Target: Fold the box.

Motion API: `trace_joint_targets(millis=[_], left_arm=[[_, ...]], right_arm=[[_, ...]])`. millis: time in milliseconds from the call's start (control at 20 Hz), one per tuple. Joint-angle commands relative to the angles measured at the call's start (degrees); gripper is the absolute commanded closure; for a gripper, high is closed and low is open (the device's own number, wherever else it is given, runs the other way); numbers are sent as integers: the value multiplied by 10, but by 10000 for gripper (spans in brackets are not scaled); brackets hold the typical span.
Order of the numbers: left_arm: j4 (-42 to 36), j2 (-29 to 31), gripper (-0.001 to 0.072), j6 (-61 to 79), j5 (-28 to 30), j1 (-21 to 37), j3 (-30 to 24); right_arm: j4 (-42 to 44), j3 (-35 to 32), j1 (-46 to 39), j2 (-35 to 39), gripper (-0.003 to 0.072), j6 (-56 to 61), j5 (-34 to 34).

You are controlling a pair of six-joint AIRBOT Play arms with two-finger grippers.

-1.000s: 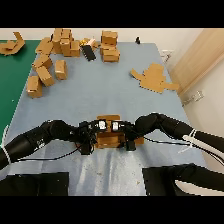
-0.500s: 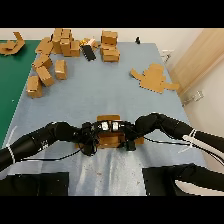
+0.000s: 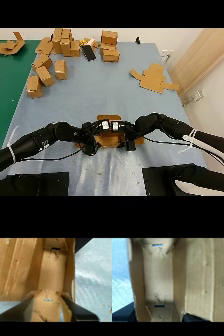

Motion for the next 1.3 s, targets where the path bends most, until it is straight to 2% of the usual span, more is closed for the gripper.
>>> trace_joint_targets(millis=[0,250,300,350,400,450,600,750,900,1000,1100,1150,1250], left_arm=[[-1,0,76,2,3,0,0],[-1,0,77,2,3,0,0],[-1,0,95,1,2,0,0],[-1,0,203,0,0,0,0],[2,0,562,-1,-5,0,0],[11,1,700,-2,-16,1,0],[77,20,699,-87,-47,1,0],[228,75,700,-283,-59,1,0],[407,168,700,-577,-78,20,-2],[454,221,699,-759,-107,75,-16],[425,249,699,-831,-155,150,-41],[376,250,699,-826,-171,185,-56],[228,241,699,-748,-179,246,-97]], right_arm=[[0,0,0,0,105,0,0],[0,0,0,0,104,0,0],[0,0,0,0,105,0,0],[0,0,0,0,104,0,0],[0,0,0,0,104,0,0],[0,0,0,0,104,0,0],[0,0,0,0,104,0,0],[0,0,0,0,104,0,0],[0,0,0,0,104,0,0],[0,0,0,0,105,0,0],[0,0,0,0,105,0,0],[0,0,0,0,104,0,0],[0,0,0,0,104,0,0]])
